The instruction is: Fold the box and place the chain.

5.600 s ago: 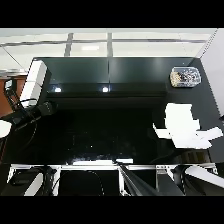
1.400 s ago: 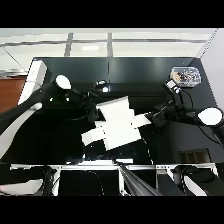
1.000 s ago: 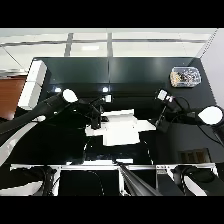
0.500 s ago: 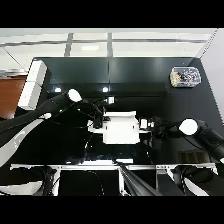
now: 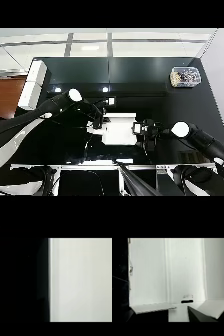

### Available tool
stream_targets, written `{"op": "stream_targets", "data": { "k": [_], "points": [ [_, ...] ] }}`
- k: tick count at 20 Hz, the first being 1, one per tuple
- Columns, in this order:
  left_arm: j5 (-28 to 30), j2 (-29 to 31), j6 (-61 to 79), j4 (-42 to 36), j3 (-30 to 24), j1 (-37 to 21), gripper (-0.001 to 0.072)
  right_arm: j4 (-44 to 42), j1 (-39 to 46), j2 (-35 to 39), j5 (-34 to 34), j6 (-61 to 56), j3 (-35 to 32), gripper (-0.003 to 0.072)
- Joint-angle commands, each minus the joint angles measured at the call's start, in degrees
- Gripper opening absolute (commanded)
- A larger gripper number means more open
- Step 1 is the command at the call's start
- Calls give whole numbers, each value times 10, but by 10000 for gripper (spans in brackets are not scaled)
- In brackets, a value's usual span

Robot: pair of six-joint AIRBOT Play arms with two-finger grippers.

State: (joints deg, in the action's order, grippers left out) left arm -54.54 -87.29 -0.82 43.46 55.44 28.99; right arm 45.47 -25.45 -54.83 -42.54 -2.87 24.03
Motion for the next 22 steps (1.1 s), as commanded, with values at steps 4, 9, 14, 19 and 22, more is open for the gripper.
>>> {"op": "stream_targets", "data": {
  "k": [4,9,14,19,22],
  "points": [
    [0,0,-2,0,0,0,27,19,-3,12,3,4,49,708],
    [1,0,-28,2,1,3,27,6,0,10,20,4,52,708],
    [1,0,-28,13,2,10,27,4,38,10,31,4,52,708],
    [0,0,-28,17,12,10,27,-82,62,-19,1,86,52,708],
    [-1,0,-31,26,24,10,27,-155,62,-54,-5,154,52,708]
  ]
}}
